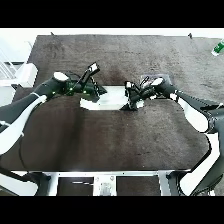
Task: Fold the box and place the chain.
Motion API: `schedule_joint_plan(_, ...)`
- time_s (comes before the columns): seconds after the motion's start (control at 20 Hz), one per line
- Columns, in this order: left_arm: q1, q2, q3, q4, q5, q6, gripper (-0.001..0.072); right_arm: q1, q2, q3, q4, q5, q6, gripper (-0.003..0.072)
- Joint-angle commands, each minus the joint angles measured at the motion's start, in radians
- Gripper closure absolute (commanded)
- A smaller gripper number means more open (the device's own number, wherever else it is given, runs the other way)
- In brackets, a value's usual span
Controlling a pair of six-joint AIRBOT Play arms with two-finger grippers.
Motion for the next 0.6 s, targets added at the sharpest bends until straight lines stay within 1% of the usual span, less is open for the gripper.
schedule_joint_plan(0.0,-0.001,-0.038,0.053,0.011,0.051,-0.015,0.0691,0.0,0.0,0.0,0.0,0.0,0.0,0.0086)
schedule_joint_plan(0.1,-0.001,-0.054,0.054,0.014,0.057,-0.023,0.0691,0.0,0.0,0.0,0.0,0.0,0.0,0.0086)
schedule_joint_plan(0.3,-0.001,-0.097,0.055,0.012,0.119,-0.031,0.0691,0.0,0.0,0.0,0.0,0.0,0.0,0.0087)
schedule_joint_plan(0.55,-0.001,-0.109,0.055,0.011,0.121,-0.039,0.0691,0.0,0.0,0.0,0.0,0.0,0.0,0.0087)
